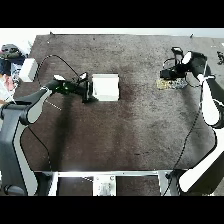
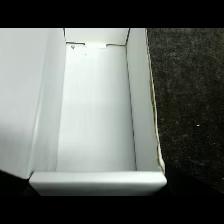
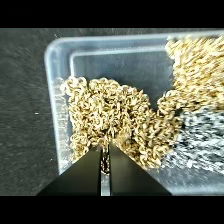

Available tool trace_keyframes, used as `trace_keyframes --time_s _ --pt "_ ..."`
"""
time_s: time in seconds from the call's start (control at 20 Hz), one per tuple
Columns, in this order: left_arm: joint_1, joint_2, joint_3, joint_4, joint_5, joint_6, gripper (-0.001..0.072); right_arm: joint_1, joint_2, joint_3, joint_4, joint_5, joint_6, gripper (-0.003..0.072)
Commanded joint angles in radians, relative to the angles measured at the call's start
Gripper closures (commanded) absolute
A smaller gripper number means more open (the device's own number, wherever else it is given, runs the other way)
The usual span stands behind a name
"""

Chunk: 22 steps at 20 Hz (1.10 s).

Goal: Fold the box and place the chain.

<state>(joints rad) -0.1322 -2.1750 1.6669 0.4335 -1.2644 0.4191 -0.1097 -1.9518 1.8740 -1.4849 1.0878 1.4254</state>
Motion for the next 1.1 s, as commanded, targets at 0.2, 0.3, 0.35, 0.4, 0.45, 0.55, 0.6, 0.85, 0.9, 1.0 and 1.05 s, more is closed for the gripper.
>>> trace_keyframes --time_s 0.2,0.3,0.35,0.4,0.45,0.55,0.6,0.85,0.9,1.0,1.05 --pt "0.0 0.0 0.0 0.0 0.0 0.0 0.0306 0.013 0.193 0.0 0.014 0.055 -0.047 0.0672" --pt "0.0 0.0 0.0 0.0 0.0 0.0 0.0306 0.028 0.282 0.0 0.015 0.022 -0.047 0.0672" --pt "0.0 0.0 0.001 0.0 0.0 0.0 0.0306 0.039 0.332 0.0 0.015 -0.01 -0.053 0.0672" --pt "0.0 0.0 0.001 0.0 0.0 0.0 0.0306 0.051 0.382 0.0 0.015 -0.049 -0.074 0.0672" --pt "0.0 0.0 0.001 0.0 0.0 0.0 0.0305 0.067 0.435 0.0 0.008 -0.099 -0.084 0.0672" --pt "0.0 0.0 0.0 0.0 0.0 0.0 0.0305 0.101 0.527 0.0 0.0 -0.202 -0.11 0.0672" --pt "0.0 0.0 0.0 0.0 0.0 0.0 0.0305 0.118 0.568 0.0 0.0 -0.256 -0.123 0.0672" --pt "0.0 0.0 0.0 0.0 0.0 0.0 0.0306 0.229 0.689 0.0 0.001 -0.429 -0.177 0.0672" --pt "0.0 0.0 0.0 0.0 0.0 0.0 0.0306 0.26 0.697 0.0 0.001 -0.433 -0.177 0.0672" --pt "0.0 0.0 0.001 0.0 0.0 0.0 0.0305 0.319 0.7 0.0 0.0 -0.417 -0.177 0.0671" --pt "0.0 0.0 0.0 0.0 0.0 0.0 0.0305 0.347 0.699 0.0 0.001 -0.399 -0.177 0.0672"
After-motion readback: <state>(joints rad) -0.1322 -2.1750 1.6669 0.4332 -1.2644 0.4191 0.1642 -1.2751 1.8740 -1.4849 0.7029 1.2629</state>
